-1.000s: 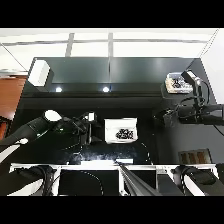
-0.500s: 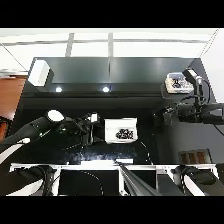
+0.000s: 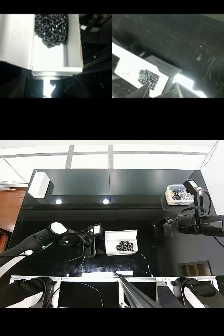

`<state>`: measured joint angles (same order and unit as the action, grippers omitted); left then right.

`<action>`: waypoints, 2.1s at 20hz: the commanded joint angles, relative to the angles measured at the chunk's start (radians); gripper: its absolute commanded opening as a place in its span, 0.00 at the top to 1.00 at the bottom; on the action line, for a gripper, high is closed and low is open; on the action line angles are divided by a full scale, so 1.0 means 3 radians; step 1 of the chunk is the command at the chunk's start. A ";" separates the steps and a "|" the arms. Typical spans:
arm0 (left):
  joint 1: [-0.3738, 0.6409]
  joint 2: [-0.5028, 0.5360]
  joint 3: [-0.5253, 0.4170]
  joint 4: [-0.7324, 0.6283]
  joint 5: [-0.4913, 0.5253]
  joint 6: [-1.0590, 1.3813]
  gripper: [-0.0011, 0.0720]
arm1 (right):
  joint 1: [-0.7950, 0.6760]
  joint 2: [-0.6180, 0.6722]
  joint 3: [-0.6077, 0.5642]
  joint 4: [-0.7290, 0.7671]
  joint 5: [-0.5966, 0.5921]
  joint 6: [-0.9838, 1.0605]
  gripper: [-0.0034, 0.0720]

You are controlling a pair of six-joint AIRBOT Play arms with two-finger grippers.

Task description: Fold the box and place the chain.

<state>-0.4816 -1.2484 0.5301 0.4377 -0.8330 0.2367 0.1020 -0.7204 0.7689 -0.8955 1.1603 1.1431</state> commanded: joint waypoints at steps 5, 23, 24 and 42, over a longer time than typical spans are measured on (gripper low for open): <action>-0.0046 -0.0006 0.0009 0.0020 -0.0003 -0.0009 0.02 | -0.0001 -0.0001 -0.0003 -0.0085 -0.0006 0.0001 0.44; -0.0286 -0.0018 0.0001 0.0094 0.0328 -0.0585 0.02 | -0.0001 -0.0001 -0.0003 -0.0084 -0.0017 0.0001 0.44; -0.0286 -0.0018 0.0001 0.0094 0.0318 -0.0581 0.06 | -0.0001 -0.0001 -0.0003 -0.0084 -0.0022 0.0001 0.44; -0.0286 -0.0018 0.0032 0.0170 0.0426 -0.0334 0.62 | -0.0001 -0.0112 -0.0003 -0.0183 -0.0103 0.0145 0.44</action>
<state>-0.5663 -1.2537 0.5385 0.4801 -0.7467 0.1658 0.1020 -0.7322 0.7685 -0.9447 1.1385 1.1549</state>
